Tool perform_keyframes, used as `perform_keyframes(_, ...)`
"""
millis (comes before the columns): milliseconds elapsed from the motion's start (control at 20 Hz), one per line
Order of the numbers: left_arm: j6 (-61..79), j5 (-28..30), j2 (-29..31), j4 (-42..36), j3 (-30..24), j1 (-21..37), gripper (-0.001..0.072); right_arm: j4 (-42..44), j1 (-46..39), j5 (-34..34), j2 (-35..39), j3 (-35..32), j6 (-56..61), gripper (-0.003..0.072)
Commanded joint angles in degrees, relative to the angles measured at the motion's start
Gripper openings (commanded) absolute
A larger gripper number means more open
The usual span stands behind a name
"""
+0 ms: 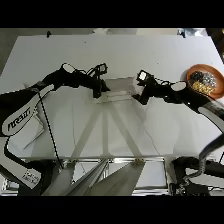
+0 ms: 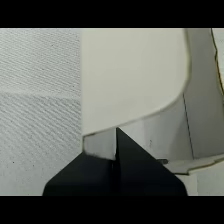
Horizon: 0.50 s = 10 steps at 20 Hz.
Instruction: Fold the box and place the chain.
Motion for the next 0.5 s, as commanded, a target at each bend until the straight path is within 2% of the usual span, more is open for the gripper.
perform_keyframes(0, 0.0, 0.0, 0.0, 0.0, 0.0, 0.0, 0.0014, 0.1, -1.0, 4.5, -2.9, 3.2, -2.1, 0.069)
perform_keyframes(300, 0.0, 0.0, 0.0, 0.0, 0.0, 0.0, 0.0014, -0.4, -2.2, 5.0, -7.6, 8.3, -3.4, 0.069)
perform_keyframes(450, 0.0, 0.0, 0.0, 0.0, 0.0, 0.0, 0.0014, -1.0, -2.3, 8.5, -9.2, 10.1, -6.3, 0.069)
